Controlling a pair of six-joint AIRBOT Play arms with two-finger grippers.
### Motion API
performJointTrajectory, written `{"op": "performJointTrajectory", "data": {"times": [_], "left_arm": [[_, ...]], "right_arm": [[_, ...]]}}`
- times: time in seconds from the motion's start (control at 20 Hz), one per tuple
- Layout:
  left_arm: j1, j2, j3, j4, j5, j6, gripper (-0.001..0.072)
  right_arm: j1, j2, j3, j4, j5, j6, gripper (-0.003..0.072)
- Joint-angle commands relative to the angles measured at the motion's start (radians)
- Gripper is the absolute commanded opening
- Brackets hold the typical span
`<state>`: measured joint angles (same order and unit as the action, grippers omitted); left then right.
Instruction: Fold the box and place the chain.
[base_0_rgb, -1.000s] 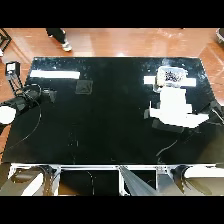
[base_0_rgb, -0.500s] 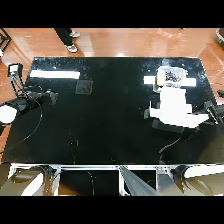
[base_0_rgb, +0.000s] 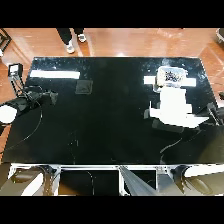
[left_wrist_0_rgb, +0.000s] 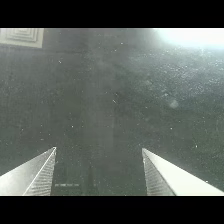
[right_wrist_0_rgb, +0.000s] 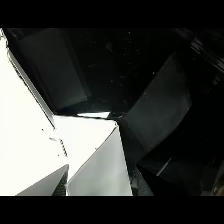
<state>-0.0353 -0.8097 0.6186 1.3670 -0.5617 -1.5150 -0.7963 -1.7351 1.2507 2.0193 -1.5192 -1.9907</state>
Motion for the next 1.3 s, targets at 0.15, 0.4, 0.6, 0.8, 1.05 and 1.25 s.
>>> {"op": "performJointTrajectory", "data": {"times": [0.15, 0.4, 0.6, 0.8, 1.05, 1.25], "left_arm": [[0.000, -0.001, 0.000, 0.000, 0.000, 0.000, 0.0634], [0.000, -0.001, 0.000, 0.000, 0.000, 0.000, 0.0634], [0.000, -0.001, 0.000, 0.000, 0.000, 0.000, 0.0634], [0.000, -0.001, 0.000, 0.000, 0.000, 0.000, 0.0634], [0.000, -0.001, 0.000, 0.000, 0.000, 0.000, 0.0633], [0.000, -0.001, 0.000, -0.053, 0.000, 0.000, 0.0632]], "right_arm": [[-0.006, 0.000, 0.000, 0.004, 0.014, -0.010, 0.0238], [-0.007, 0.000, 0.000, 0.021, 0.023, -0.033, 0.0236], [-0.019, 0.000, -0.002, 0.038, 0.018, -0.072, 0.0046], [-0.042, 0.000, -0.023, 0.101, -0.024, -0.173, 0.0016], [-0.049, 0.000, -0.024, 0.235, -0.125, -0.206, 0.0016], [-0.021, 0.043, -0.041, 0.322, -0.180, -0.201, 0.0017]]}}
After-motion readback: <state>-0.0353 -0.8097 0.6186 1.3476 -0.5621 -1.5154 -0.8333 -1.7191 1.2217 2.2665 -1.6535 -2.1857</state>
